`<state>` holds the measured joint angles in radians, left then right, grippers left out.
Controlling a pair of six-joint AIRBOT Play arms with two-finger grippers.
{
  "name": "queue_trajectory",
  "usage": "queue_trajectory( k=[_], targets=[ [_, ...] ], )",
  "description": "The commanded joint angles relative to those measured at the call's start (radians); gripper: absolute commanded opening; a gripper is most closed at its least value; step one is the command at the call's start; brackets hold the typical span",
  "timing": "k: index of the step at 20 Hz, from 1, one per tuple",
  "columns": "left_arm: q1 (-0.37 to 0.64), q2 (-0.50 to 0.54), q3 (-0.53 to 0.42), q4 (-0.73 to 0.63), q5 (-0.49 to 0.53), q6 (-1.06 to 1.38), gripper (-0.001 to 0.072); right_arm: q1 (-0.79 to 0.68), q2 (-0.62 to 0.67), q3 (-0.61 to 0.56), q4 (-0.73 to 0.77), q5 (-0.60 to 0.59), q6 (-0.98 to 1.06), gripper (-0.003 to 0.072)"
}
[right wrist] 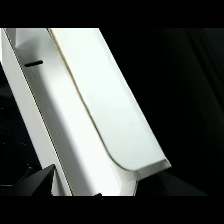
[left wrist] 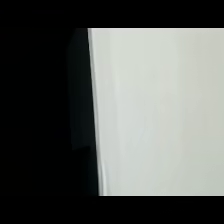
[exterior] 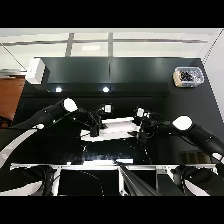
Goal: Fold the box and place the chain.
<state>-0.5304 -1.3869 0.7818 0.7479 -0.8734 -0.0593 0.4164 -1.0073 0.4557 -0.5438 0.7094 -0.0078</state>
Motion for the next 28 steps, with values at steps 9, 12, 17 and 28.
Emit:
queue_trajectory(
  k=[9, 12, 17, 28],
  targets=[
    [0.0, 0.001, 0.0, 0.002, -0.001, 0.0, 0.0026, 0.0, -0.042, 0.0, -0.051, 0.077, -0.133, 0.0707],
    [0.0, 0.001, 0.0, 0.002, 0.0, 0.0, 0.0026, 0.006, -0.053, 0.0, -0.051, 0.076, -0.168, 0.0706],
    [0.0, 0.001, 0.0, 0.002, 0.0, 0.0, 0.0026, 0.022, -0.111, 0.0, -0.045, 0.066, -0.269, 0.0707],
    [0.0, 0.001, 0.0, 0.002, 0.001, 0.0, 0.0027, 0.022, -0.171, 0.0, -0.01, 0.041, -0.331, 0.07]
  ],
)
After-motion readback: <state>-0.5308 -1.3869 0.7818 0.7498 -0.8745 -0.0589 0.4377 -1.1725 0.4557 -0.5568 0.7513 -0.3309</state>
